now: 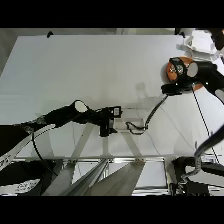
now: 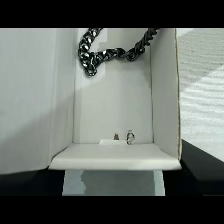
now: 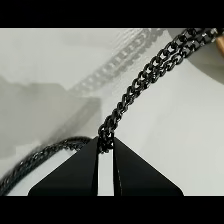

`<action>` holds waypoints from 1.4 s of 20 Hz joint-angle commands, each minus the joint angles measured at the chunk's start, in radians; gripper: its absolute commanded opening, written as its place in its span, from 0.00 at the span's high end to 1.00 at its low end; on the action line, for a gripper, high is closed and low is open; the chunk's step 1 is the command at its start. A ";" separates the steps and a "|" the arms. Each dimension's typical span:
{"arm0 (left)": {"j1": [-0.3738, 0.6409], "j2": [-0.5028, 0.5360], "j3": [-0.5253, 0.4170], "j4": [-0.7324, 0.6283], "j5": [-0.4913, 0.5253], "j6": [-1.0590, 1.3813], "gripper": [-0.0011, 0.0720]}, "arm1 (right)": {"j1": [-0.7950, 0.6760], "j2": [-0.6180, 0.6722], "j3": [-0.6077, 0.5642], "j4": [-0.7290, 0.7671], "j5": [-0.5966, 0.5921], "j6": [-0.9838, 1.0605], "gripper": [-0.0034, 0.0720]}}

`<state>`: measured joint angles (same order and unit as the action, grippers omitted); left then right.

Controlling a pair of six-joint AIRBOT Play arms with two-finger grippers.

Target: Fold the box and place the chain.

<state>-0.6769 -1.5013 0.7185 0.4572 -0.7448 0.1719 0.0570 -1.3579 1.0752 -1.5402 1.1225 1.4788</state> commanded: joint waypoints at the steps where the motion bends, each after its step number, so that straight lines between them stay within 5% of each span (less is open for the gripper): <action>1: 0.000 0.000 0.000 0.000 0.000 0.000 0.39 | 0.031 0.140 0.000 0.004 0.106 -0.023 0.93; 10: 0.000 0.000 0.000 0.000 0.000 0.000 0.39 | 0.258 0.469 0.000 0.066 0.212 -0.009 0.93; 19: 0.000 0.000 0.000 0.000 0.000 0.000 0.39 | 0.450 0.523 -0.007 0.158 0.307 0.044 0.92; 28: 0.000 0.000 0.000 0.000 0.000 0.000 0.39 | 0.667 0.522 -0.178 0.165 0.036 0.149 0.92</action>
